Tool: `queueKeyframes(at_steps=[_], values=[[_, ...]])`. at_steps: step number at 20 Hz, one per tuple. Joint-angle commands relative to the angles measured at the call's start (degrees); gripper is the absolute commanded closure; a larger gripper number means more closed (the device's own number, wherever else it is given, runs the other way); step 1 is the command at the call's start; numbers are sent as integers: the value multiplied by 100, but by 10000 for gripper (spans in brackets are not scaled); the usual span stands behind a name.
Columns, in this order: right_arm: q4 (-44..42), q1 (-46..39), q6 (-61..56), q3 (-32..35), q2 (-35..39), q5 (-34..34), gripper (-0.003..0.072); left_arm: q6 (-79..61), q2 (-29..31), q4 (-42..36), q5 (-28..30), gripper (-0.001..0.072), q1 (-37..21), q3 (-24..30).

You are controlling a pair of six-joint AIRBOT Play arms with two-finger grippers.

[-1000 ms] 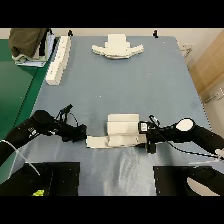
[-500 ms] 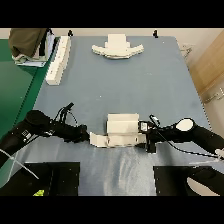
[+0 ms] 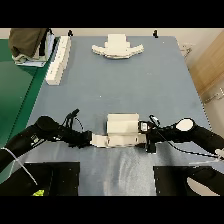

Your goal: Fold the box.

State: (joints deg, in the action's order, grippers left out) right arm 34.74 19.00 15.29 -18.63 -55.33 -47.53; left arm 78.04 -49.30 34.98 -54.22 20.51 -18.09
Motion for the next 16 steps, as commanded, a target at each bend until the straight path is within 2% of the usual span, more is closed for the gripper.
queueKeyframes(at_steps=[1, 2, 3, 4, 5, 11, 16], values=[[-2, 4, -2, 2, 2, -2, 183, 68, -173, -313, 605, 694, 605, 17], [-2, 4, -2, 0, 2, -2, 183, 70, -166, -310, 680, 693, 706, -42], [-2, 4, -4, 2, 2, -2, 183, 70, -166, -304, 688, 659, 730, -125], [-2, 4, -4, 2, 2, -2, 183, 87, -166, -282, 688, 347, 726, -216], [-2, 4, -2, 2, 2, -2, 182, 87, -166, -280, 695, 181, 726, -310], [-2, 4, -4, 2, 2, -2, 183, 608, -166, 433, 708, 187, 726, -728], [-2, 4, -4, 2, 2, -2, 183, 699, -166, 380, 713, 176, 732, -927]])
